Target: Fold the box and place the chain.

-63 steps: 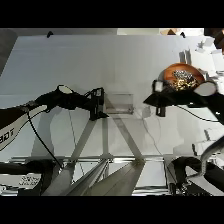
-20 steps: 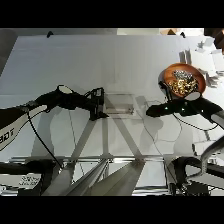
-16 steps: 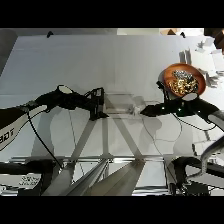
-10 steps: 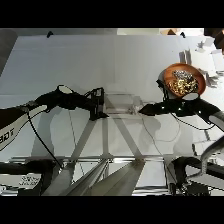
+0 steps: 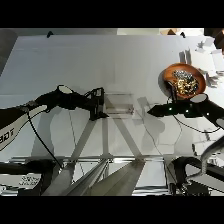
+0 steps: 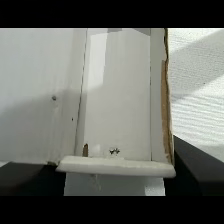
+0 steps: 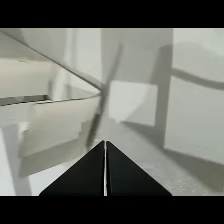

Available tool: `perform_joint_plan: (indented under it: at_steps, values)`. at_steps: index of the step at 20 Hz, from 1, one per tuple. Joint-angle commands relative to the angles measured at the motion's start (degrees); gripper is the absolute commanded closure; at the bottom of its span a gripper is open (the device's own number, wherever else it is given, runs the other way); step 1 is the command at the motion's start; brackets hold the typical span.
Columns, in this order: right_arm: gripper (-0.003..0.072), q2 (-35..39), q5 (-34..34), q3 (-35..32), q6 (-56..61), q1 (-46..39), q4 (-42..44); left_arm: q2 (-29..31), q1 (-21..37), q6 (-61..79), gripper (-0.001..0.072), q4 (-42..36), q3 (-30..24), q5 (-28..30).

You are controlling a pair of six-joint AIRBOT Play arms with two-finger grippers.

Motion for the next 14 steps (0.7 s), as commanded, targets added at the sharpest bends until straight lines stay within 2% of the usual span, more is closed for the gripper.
perform_joint_plan:
  at_steps: [1, 3, 10, 14]
  values:
    - [0.0681, -1.8, -3.3, -2.0, -1.6, 2.2, 5.6, 0.0, 0.0, 0.0, 0.0432, 0.0, 0.0, 0.0]
    - [0.0682, -1.9, -3.7, -2.1, -3.3, 3.8, 10.2, 0.0, 0.0, 0.0, 0.0432, 0.0, 0.0, 0.0]
    - [0.0682, -1.9, -0.5, -2.1, -3.9, 5.1, 13.2, 0.0, 0.0, 0.0, 0.0432, 0.0, 0.0, 0.0]
    - [0.0682, -0.7, -1.7, -2.1, -4.2, 2.8, 10.5, 0.0, 0.0, 0.0, 0.0432, 0.0, 0.0, 0.0]
